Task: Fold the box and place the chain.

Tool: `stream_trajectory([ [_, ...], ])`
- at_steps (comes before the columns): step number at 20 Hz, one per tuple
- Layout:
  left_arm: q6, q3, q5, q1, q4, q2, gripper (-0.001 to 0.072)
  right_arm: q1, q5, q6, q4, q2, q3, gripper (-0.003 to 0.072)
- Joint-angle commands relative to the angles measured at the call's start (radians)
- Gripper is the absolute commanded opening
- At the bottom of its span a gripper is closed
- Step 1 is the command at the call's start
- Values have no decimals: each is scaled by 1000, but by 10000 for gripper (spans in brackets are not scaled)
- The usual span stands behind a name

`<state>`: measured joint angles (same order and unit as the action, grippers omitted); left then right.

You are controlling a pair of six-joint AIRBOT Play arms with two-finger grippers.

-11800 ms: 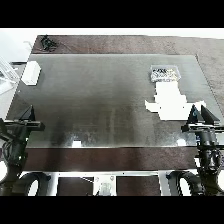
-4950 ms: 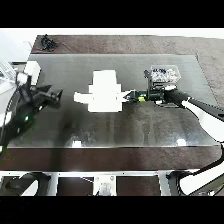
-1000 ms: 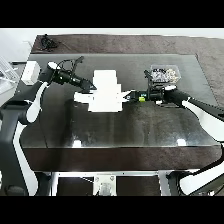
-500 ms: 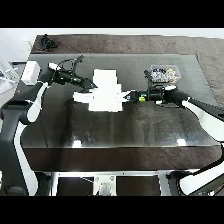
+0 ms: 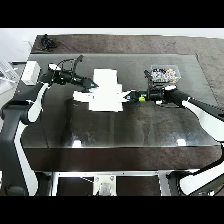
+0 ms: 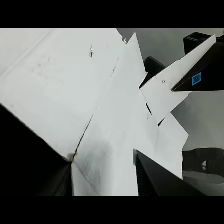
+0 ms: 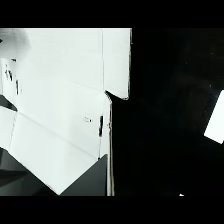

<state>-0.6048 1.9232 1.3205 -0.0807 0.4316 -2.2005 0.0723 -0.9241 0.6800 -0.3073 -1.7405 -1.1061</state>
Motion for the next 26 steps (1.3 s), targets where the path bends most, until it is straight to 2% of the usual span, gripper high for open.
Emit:
stream_trajectory([
  [1,5,0,4,0,-15,-2,416,1,0,0,0,0,0,5],
  [2,4,0,5,0,-15,-2,368,1,0,0,0,0,0,5],
  [3,4,0,5,0,-14,-2,290,1,0,0,0,0,0,5],
  [12,13,0,5,0,-15,-3,286,1,-1,0,0,0,0,5],
  [14,17,0,3,0,-15,-3,228,1,-1,0,0,0,1,5],
  [16,22,0,-4,0,-15,-3,227,1,-1,0,-1,0,3,4],
  [17,23,0,-4,0,-15,-3,156,2,-1,0,-3,0,5,5],
  [19,34,0,-2,0,-17,-3,114,1,-1,0,-3,0,8,5],
  [20,45,0,4,0,-17,-3,49,2,-1,0,-3,0,8,5],
  [23,134,0,41,0,-17,-3,19,1,-1,0,-3,0,7,6],
  [24,180,0,63,0,-19,-3,17,0,-1,-5,-3,0,7,37],
  [26,264,-1,79,2,-24,-2,14,-10,-1,-10,1,0,6,243],
])
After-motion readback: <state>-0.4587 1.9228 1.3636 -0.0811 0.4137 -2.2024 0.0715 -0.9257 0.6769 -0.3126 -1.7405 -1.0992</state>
